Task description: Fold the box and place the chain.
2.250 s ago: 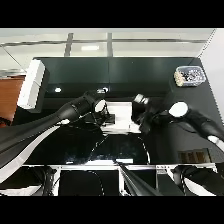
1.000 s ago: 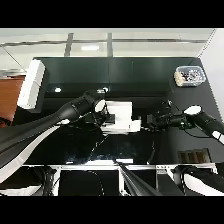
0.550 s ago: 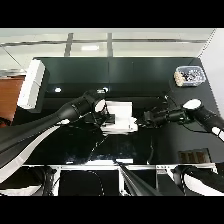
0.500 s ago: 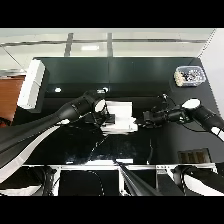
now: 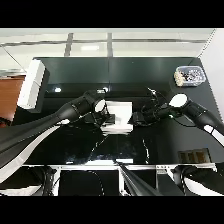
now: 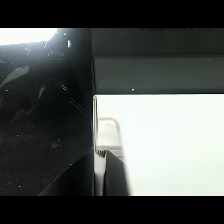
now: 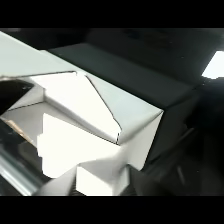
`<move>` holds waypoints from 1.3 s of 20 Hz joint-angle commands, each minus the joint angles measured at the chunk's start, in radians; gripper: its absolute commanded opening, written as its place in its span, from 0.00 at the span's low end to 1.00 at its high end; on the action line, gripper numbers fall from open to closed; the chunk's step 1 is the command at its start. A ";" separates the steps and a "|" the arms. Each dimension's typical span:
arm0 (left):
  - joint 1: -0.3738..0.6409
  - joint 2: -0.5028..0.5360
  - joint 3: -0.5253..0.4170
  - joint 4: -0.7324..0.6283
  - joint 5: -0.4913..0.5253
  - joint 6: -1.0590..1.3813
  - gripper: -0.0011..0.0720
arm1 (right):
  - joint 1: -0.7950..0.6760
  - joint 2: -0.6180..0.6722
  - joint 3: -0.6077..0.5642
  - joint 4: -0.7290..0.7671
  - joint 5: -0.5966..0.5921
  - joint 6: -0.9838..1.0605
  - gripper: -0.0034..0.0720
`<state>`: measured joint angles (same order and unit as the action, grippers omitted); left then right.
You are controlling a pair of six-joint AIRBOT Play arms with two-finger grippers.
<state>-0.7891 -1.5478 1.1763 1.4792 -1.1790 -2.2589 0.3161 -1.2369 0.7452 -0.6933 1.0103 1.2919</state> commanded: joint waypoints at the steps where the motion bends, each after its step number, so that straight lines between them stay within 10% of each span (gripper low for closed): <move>1: 0.000 0.000 0.000 0.000 0.000 0.000 0.05 | 0.051 -0.002 0.027 -0.090 -0.039 0.080 0.44; 23: 0.000 0.000 0.000 0.000 -0.001 0.000 0.05 | 0.382 -0.271 0.324 -0.753 0.134 0.841 0.44; 26: 0.000 0.000 0.000 0.000 -0.002 0.000 0.05 | 0.384 -0.277 0.324 -0.725 0.118 0.848 0.06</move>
<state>-0.7891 -1.5478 1.1763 1.4765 -1.1793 -2.2616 0.6910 -1.5009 1.0657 -1.4158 1.1286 2.1162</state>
